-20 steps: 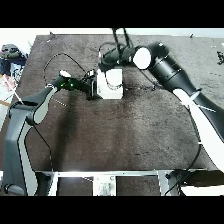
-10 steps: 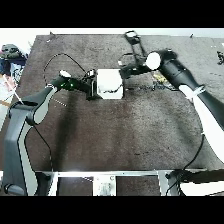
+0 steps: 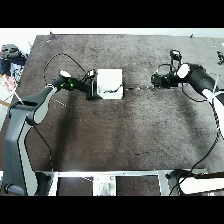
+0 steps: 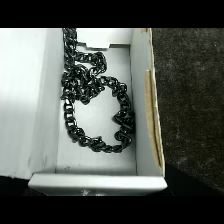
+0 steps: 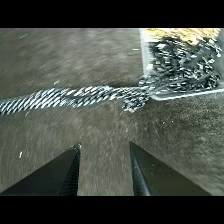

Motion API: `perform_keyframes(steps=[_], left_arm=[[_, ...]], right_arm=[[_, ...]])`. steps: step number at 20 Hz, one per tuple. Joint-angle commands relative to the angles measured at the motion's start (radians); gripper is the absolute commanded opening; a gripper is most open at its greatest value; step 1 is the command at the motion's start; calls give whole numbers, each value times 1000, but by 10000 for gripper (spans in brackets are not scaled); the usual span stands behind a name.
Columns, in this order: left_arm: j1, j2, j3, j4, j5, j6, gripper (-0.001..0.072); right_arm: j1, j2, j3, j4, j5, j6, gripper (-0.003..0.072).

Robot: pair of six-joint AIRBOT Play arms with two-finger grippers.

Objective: Fold the box and place the chain.

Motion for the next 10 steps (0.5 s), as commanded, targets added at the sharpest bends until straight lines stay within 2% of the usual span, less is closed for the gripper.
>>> perform_keyframes(steps=[1,4,10], left_arm=[[0,0,0,0,0,0,447],[0,0,0,0,0,0,447],[0,0,0,0,0,0,447]], right_arm=[[-33,-63,-37,112,-132,47,338],[-32,-115,-37,183,-200,43,338],[-19,-175,-35,234,-328,44,336]])
